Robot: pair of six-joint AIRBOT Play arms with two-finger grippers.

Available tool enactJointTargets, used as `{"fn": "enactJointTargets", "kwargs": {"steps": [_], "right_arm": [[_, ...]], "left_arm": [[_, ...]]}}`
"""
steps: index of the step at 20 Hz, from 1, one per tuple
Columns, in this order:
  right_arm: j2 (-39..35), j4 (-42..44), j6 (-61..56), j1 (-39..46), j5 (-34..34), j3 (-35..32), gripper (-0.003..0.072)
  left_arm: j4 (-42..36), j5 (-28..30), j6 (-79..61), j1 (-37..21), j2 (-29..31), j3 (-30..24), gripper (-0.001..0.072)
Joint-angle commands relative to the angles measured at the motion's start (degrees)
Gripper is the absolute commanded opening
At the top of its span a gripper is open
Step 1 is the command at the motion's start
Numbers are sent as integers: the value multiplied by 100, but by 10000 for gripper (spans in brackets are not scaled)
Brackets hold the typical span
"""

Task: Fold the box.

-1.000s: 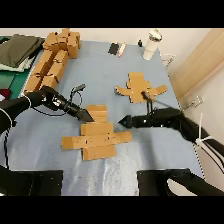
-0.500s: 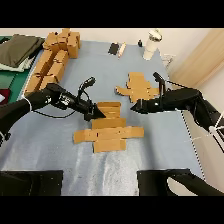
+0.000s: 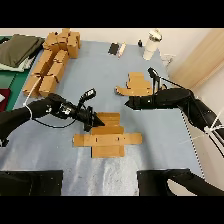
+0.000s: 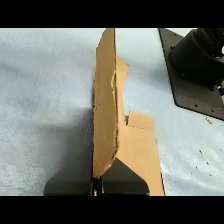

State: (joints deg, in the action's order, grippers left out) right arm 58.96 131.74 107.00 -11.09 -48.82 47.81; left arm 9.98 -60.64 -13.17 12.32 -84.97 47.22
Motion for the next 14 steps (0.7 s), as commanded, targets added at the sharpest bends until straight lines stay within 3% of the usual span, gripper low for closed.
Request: {"fn": "enactJointTargets", "kwargs": {"steps": [1,14], "right_arm": [[9,-17,-9,-46,136,7,5],[9,-46,-9,-188,133,7,5]], "left_arm": [[-52,164,-188,26,2,-162,11],[474,17,83,269,2,-205,11]]}}
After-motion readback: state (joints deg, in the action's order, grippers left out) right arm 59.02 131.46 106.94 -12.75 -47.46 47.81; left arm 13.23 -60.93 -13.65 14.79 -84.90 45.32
